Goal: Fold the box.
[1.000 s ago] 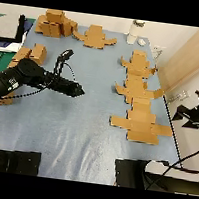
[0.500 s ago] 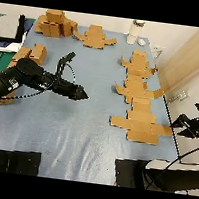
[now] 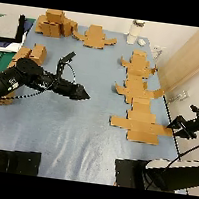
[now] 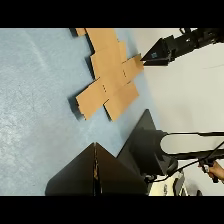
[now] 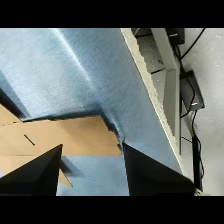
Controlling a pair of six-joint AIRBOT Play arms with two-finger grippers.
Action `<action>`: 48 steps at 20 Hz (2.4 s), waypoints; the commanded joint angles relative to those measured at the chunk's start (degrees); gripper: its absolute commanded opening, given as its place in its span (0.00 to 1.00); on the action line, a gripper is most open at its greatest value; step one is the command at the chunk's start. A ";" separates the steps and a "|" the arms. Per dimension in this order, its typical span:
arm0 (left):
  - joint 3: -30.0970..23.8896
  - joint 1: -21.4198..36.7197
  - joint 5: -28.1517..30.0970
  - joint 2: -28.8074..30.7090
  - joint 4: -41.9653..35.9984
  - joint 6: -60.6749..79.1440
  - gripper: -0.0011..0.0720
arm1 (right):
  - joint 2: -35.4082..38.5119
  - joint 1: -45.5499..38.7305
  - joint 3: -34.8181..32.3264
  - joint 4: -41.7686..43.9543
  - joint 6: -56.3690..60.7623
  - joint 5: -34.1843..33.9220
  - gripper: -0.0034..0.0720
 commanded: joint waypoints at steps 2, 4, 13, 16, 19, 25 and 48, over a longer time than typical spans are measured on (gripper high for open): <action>0.07 0.00 -0.09 -0.02 -1.07 0.00 0.03 | -0.31 0.04 -0.02 2.60 -1.25 -0.52 0.73; 0.07 0.00 -0.11 -0.02 -1.53 0.02 0.03 | 0.00 0.04 0.07 5.38 -2.40 -1.84 0.73; 0.07 0.00 -1.55 -0.02 -2.10 0.15 0.03 | 0.85 0.20 -0.11 22.01 -6.54 -11.23 0.39; 0.07 0.00 -2.05 -0.02 -2.10 0.22 0.03 | 0.81 1.60 -1.14 22.80 -6.56 -12.39 0.39; 0.07 0.00 -2.08 -0.02 -2.12 0.22 0.03 | 0.61 3.96 -4.35 23.23 -8.57 -11.78 0.25; 0.07 0.00 -4.57 -0.02 -2.08 0.26 0.03 | 0.61 10.12 -5.35 23.76 -9.05 -10.71 0.25; 0.07 0.00 -6.49 -0.02 -2.12 1.55 0.03 | -6.47 23.39 -5.42 35.60 -15.17 -9.90 0.42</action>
